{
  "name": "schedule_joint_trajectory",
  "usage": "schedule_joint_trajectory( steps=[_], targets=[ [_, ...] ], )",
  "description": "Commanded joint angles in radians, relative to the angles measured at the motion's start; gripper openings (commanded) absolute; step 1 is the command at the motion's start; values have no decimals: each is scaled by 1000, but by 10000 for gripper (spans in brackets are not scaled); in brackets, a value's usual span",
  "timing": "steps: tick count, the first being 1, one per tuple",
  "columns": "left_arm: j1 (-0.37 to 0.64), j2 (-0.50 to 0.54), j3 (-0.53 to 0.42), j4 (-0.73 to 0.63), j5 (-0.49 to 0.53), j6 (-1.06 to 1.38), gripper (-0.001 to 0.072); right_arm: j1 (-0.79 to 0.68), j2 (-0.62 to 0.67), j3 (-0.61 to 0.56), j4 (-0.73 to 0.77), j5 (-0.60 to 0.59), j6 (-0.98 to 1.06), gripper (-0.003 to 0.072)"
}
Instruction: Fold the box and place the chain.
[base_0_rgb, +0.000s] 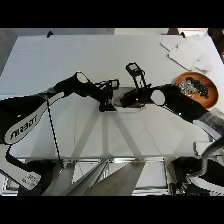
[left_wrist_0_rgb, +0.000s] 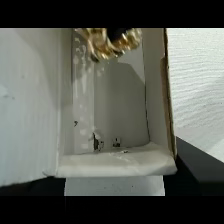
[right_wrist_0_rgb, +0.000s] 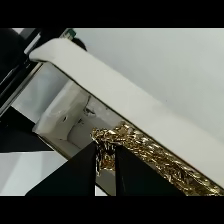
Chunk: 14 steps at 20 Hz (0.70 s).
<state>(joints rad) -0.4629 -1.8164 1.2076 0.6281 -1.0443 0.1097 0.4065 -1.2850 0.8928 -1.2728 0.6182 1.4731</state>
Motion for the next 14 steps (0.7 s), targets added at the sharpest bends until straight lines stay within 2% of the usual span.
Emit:
schedule_joint_trajectory(
  steps=[1, 2, 7, 11, 14],
  targets=[
    [0, 0, 0, 0, 0, 0, 335, 16, -24, 1, 2, -3, -1, 193],
    [0, 0, 0, 0, 0, 0, 335, 13, -20, 1, -2, 6, -4, 341],
    [0, 0, 0, 0, 0, 0, 335, -63, 105, 1, -6, 122, -119, 342],
    [0, 0, 0, 0, 0, 0, 335, -235, 228, 0, -11, 258, -237, 342],
    [0, 0, 0, 0, 0, 0, 335, -365, 233, -10, -45, 353, -431, 342]
  ],
)
